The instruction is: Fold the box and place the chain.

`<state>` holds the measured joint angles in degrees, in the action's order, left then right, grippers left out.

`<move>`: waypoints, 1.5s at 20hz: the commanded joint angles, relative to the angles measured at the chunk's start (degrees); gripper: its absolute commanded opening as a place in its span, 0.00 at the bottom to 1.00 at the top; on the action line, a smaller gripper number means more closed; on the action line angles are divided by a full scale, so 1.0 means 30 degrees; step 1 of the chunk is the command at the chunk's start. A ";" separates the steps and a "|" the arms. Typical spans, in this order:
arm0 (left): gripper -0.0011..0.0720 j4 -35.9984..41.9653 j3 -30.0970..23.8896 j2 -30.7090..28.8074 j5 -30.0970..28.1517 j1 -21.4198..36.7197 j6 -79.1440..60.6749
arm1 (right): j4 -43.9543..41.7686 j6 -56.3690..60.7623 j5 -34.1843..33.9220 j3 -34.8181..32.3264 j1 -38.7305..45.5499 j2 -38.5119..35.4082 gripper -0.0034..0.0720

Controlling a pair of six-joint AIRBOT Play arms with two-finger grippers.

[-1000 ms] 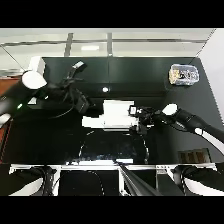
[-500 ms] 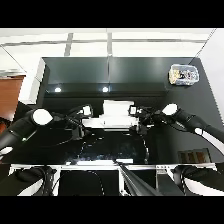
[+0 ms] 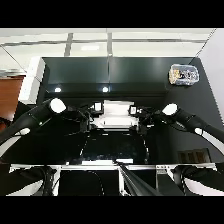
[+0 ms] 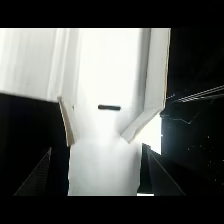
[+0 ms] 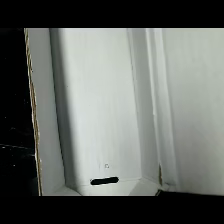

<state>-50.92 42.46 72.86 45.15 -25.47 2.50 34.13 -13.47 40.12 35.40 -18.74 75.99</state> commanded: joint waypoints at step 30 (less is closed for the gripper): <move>0.18 0.3497 0.0503 0.1814 -0.1399 -0.1982 0.1173 | 0.0000 0.0000 0.0044 0.0000 0.0000 0.0000 0.66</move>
<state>-40.64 43.90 78.28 41.04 -31.55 3.51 34.17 -13.50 40.36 35.40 -18.72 75.99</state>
